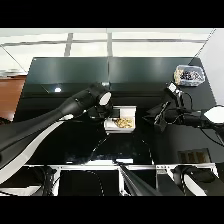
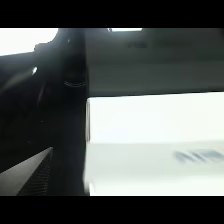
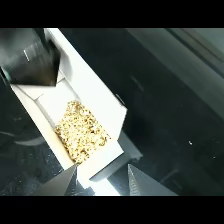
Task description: Fold the box and place the chain.
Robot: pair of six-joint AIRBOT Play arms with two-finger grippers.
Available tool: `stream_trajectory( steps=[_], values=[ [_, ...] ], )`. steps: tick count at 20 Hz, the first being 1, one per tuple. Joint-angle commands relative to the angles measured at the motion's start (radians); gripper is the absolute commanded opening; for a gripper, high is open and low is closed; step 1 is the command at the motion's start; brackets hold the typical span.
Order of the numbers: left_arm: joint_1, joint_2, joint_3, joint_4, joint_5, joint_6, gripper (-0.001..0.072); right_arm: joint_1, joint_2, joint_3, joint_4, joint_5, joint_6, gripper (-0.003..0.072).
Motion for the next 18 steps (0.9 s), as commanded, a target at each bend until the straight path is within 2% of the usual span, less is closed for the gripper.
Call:
stream_trajectory(
  steps=[1, 4, 6, 8, 10, 11, 12, 13, 14, 16, 18],
  values=[
    [-0.006, 0.102, -0.003, 0.115, -0.122, 0.099, 0.0657, -0.004, 0.001, 0.001, -0.008, 0.009, 0.01, 0.0379],
    [0.028, 0.291, -0.158, 0.219, -0.072, 0.128, 0.0657, -0.004, 0.001, 0.001, -0.008, 0.011, 0.05, 0.0379],
    [0.13, 0.428, -0.326, 0.203, -0.003, 0.129, 0.0657, -0.005, 0.001, 0.0, -0.008, 0.01, 0.069, 0.0379],
    [0.294, 0.56, -0.509, 0.126, 0.101, 0.138, 0.0657, -0.005, 0.001, 0.001, -0.008, 0.01, 0.091, 0.0379],
    [0.489, 0.668, -0.704, -0.12, 0.317, 0.255, 0.0657, -0.005, 0.001, 0.001, -0.008, 0.01, 0.105, 0.0379],
    [0.582, 0.699, -0.796, -0.343, 0.421, 0.449, 0.0657, -0.005, 0.001, 0.0, -0.008, 0.009, 0.113, 0.0379],
    [0.648, 0.701, -0.859, -0.606, 0.454, 0.736, 0.0657, -0.005, 0.001, 0.001, -0.008, 0.006, 0.129, 0.0379],
    [0.696, 0.687, -0.901, -0.871, 0.421, 1.111, 0.0657, -0.005, 0.001, 0.001, -0.007, 0.002, 0.135, 0.0379],
    [0.714, 0.669, -0.919, -1.038, 0.357, 1.447, 0.0657, -0.005, 0.001, 0.001, -0.008, -0.005, 0.14, 0.0379],
    [0.684, 0.634, -0.919, -1.174, 0.286, 1.914, 0.0714, -0.005, 0.001, 0.001, -0.007, -0.019, 0.15, 0.0379],
    [0.631, 0.618, -0.919, -1.184, 0.291, 2.184, 0.0714, -0.005, 0.001, 0.001, -0.007, -0.031, 0.162, 0.0379]
  ],
)
